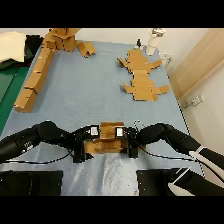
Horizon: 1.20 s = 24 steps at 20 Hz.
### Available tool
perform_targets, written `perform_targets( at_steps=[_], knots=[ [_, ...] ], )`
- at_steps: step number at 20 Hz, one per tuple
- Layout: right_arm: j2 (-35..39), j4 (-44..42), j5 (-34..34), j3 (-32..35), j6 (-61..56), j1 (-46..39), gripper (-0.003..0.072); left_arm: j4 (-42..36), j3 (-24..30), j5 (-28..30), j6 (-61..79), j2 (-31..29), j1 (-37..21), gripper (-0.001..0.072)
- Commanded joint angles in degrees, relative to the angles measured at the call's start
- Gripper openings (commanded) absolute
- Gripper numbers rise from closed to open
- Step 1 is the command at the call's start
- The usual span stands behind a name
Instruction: Fold the box.
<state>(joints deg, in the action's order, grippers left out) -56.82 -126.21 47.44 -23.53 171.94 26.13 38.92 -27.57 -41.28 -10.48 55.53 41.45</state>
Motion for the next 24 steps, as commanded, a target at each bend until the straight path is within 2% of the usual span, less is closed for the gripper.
perform_targets(
  at_steps=[1, 9, 12, 16, 19, 24],
  knots=[
    [0.0, 0.0, 0.0, 0.0, 0.0, 0.0, 0.0504, -0.8, 0.0, 3.8, 0.6, 1.3, 1.6, 0.0687],
    [0.0, 0.0, 0.0, 0.0, 0.0, 0.0, 0.0503, 0.0, 0.0, 4.3, -0.9, 1.4, 1.6, 0.0686],
    [0.0, 0.0, 0.0, 0.0, 0.0, 0.0, 0.0504, 3.0, 0.1, 1.2, -4.1, 1.6, 1.6, 0.0687],
    [0.0, 0.0, 0.0, 0.0, 0.0, 0.0, 0.0504, 6.2, 0.2, 2.3, -6.0, 1.6, 0.9, 0.0687],
    [0.0, 0.0, 0.0, 0.0, 0.0, 0.0, 0.0504, 6.0, 0.0, 4.3, -5.9, 1.7, 1.0, 0.0686],
    [0.0, 0.0, 0.0, 0.0, 0.0, 0.0, 0.0504, 3.0, -1.6, 4.0, -3.5, 4.1, 1.1, 0.0687]
  ],
)
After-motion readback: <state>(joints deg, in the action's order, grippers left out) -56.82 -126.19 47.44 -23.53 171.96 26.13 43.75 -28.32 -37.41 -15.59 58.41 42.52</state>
